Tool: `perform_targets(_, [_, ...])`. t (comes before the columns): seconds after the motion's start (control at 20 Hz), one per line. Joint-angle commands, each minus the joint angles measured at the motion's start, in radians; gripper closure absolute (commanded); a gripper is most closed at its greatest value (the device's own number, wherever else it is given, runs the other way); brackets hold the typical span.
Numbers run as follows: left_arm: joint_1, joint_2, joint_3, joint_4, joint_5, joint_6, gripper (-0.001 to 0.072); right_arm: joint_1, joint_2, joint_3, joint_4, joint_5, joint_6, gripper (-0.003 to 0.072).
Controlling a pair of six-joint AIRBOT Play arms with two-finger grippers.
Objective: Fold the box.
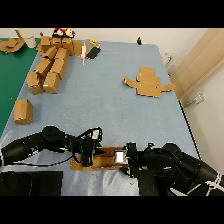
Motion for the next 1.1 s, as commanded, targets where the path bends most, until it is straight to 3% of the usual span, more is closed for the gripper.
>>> perform_targets(0.0, [0.000,0.000,0.000,0.000,0.000,0.000,0.0696,-0.001,-0.004,0.001,-0.001,0.042,-0.022,0.0041])
perform_targets(1.05, [0.000,0.000,0.000,0.000,0.000,0.000,0.0697,-0.001,-0.007,0.001,-0.006,-0.010,-0.021,0.0041])
